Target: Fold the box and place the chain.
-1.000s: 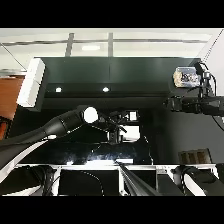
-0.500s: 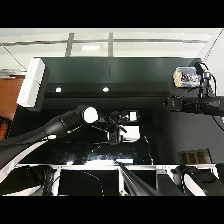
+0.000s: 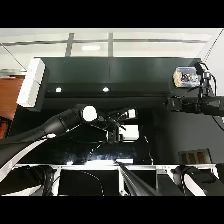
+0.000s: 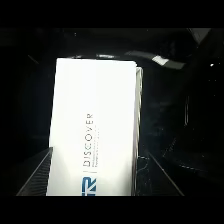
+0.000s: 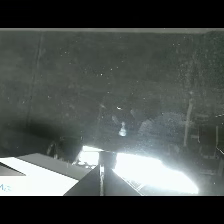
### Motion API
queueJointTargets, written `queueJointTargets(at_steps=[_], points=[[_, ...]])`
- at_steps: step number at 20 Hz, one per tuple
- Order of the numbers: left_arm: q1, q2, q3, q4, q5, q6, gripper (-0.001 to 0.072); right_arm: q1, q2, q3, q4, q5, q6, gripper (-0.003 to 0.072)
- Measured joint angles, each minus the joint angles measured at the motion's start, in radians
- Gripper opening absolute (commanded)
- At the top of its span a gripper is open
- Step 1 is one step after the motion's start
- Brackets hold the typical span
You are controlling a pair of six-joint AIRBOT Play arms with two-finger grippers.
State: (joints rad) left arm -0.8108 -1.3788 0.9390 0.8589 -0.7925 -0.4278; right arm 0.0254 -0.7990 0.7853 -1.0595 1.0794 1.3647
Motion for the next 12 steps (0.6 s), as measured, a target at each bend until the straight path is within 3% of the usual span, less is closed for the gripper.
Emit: queueJointTargets(at_steps=[12], points=[[0.002,-0.006,0.028,0.009,-0.029,-0.016,0.0711,0.000,0.000,0.000,0.000,0.000,0.000,0.0037]])
